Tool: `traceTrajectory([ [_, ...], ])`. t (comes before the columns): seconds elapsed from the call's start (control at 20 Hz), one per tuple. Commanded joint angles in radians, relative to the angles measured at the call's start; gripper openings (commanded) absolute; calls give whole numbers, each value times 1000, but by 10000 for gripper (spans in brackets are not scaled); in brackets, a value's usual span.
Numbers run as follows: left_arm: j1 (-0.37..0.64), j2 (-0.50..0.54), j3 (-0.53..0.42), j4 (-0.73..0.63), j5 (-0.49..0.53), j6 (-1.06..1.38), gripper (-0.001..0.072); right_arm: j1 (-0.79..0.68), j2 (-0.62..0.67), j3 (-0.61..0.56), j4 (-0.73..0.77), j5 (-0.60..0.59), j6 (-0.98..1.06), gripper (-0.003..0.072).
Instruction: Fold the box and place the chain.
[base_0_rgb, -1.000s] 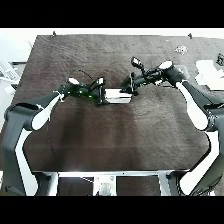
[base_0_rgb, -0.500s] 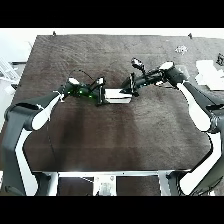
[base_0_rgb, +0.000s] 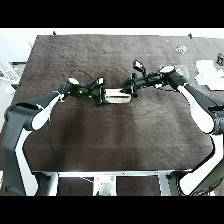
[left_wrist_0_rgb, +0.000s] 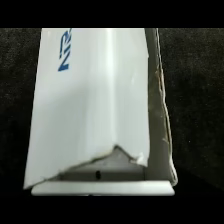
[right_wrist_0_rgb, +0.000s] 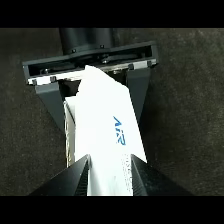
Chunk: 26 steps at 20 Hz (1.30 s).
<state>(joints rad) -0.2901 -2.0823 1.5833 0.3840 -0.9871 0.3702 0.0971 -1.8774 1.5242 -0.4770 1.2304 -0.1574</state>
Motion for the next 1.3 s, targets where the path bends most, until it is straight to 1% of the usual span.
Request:
traceTrajectory([
  [0.0,0,1,0,0,0,1,635,0,2,-26,17,0,-12,299],
  [0.15,0,1,0,0,-1,1,635,1,2,-53,18,-3,-32,299],
  [0.35,0,1,0,0,-1,1,635,1,2,-58,25,-11,-31,299],
  [0.5,0,1,0,0,-1,1,635,1,2,-66,30,15,-29,299],
  [0.6,0,1,0,0,-1,1,635,1,2,-92,33,34,-30,299],
  [0.75,0,1,0,0,0,1,636,1,3,-136,33,34,-37,299],
  [0.95,0,1,0,0,-1,1,635,0,5,-137,54,34,-38,298],
  [1.0,0,1,0,0,0,1,635,-1,5,-137,69,34,-37,284],
  [1.05,0,1,0,0,0,1,635,-1,6,-137,90,34,-37,254],
  [1.1,0,1,0,0,-1,1,636,-1,11,-137,113,34,-37,194],
  [1.15,0,1,0,0,-1,1,636,-1,16,-135,135,34,-38,117],
  [1.2,0,1,0,0,-1,1,635,-1,21,-132,149,34,-38,25],
  [1.25,0,1,0,0,0,1,635,-1,27,-129,148,34,-37,8],
])
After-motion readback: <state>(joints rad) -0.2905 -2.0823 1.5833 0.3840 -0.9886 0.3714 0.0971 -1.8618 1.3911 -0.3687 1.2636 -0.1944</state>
